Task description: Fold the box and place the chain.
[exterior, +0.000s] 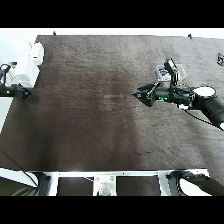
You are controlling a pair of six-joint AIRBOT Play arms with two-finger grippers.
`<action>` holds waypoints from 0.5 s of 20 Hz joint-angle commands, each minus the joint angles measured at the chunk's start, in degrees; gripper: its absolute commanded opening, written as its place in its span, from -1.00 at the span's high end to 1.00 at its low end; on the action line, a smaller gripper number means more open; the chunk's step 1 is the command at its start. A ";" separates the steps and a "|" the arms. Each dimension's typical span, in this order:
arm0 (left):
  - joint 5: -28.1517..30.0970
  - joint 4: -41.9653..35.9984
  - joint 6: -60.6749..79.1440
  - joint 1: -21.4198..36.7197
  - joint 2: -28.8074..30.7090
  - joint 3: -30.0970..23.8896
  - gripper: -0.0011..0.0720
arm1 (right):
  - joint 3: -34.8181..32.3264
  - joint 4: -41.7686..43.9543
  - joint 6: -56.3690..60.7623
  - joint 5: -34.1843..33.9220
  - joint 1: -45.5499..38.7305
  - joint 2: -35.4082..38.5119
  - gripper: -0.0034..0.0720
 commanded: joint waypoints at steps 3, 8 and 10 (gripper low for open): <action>-19.91 -4.70 1.79 0.00 0.26 0.00 0.92 | -0.02 3.52 -0.02 1.25 0.24 0.17 0.89; -16.81 -17.64 5.38 -0.31 13.84 -4.76 0.93 | -0.04 3.23 0.04 1.16 0.55 6.05 0.90; -12.26 -21.29 8.61 -0.31 24.00 -9.49 0.93 | -0.04 3.21 0.11 0.52 0.55 10.08 0.90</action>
